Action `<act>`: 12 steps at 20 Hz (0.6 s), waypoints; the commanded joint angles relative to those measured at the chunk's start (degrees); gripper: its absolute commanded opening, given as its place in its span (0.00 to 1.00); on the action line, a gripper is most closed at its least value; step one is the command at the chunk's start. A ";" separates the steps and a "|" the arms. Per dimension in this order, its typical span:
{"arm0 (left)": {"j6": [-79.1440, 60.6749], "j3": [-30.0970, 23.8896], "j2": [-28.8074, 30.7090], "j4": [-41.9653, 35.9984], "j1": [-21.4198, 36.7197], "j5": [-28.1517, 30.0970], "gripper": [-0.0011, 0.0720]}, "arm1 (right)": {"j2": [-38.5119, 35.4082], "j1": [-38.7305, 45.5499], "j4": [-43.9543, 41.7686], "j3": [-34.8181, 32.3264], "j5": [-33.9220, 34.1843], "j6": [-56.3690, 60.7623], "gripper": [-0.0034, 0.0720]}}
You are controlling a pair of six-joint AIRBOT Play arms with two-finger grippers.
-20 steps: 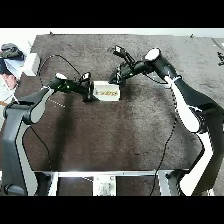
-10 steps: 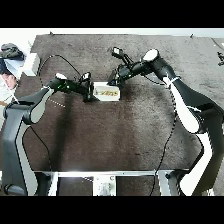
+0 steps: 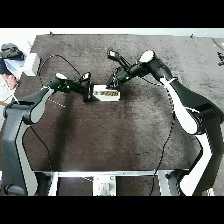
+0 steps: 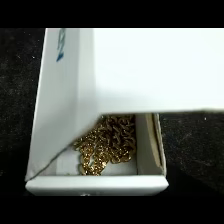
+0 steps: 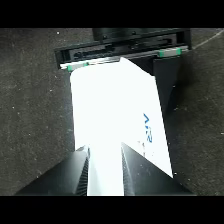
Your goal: Fold the box and place the chain.
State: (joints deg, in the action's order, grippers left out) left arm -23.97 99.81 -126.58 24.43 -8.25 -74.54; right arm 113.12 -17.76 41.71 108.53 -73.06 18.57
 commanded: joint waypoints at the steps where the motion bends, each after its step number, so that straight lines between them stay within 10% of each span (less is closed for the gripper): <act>1: -0.02 0.02 -0.02 0.00 -0.04 0.00 0.65 | -0.15 -0.37 2.25 -0.02 0.61 3.41 0.34; 12: -0.02 0.02 -0.02 -0.04 -0.04 -0.02 0.65 | -5.62 1.16 5.20 -7.37 8.52 1.90 0.34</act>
State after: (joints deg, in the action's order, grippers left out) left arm -23.97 99.81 -126.58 24.40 -8.25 -74.59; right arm 108.44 -17.37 48.31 104.20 -69.21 23.59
